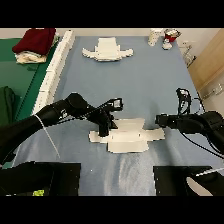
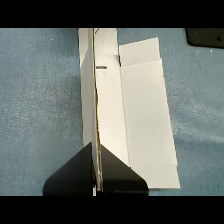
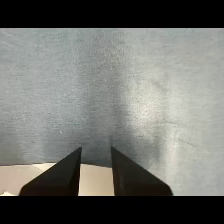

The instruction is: Fold the box.

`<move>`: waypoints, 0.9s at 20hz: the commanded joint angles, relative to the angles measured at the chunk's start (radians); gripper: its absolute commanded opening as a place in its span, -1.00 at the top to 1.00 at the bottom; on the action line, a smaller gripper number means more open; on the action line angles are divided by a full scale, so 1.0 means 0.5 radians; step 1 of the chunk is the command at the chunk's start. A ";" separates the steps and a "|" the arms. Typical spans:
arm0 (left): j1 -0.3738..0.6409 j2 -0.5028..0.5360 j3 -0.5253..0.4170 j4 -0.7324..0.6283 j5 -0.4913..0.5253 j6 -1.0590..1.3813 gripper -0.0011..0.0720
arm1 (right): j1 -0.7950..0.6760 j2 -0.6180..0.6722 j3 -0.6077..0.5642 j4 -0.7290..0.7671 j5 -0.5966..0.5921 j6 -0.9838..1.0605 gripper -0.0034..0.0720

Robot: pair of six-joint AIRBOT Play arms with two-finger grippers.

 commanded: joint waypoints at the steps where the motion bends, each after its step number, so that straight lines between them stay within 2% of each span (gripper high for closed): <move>1: 0.000 0.000 0.009 -0.010 0.014 0.001 0.94 | 0.001 0.002 0.002 0.007 -0.007 -0.002 0.16; 4: 0.000 0.001 0.010 -0.010 0.063 0.001 0.94 | 0.001 0.002 0.002 0.007 -0.007 -0.002 0.16; 9: -0.001 0.001 0.009 -0.011 0.024 0.001 0.94 | 0.001 0.002 0.002 0.105 -0.017 -0.013 0.17; 11: -0.001 0.001 0.009 -0.011 0.009 0.001 0.94 | 0.005 0.002 0.002 0.302 -0.051 -0.166 0.90; 14: -0.001 0.001 0.009 -0.011 0.010 0.001 0.94 | 0.050 0.033 0.028 0.663 -0.175 -0.465 0.90; 18: -0.001 0.001 0.010 -0.012 0.011 0.001 0.94 | 0.304 0.174 0.076 0.724 -0.494 -0.510 0.91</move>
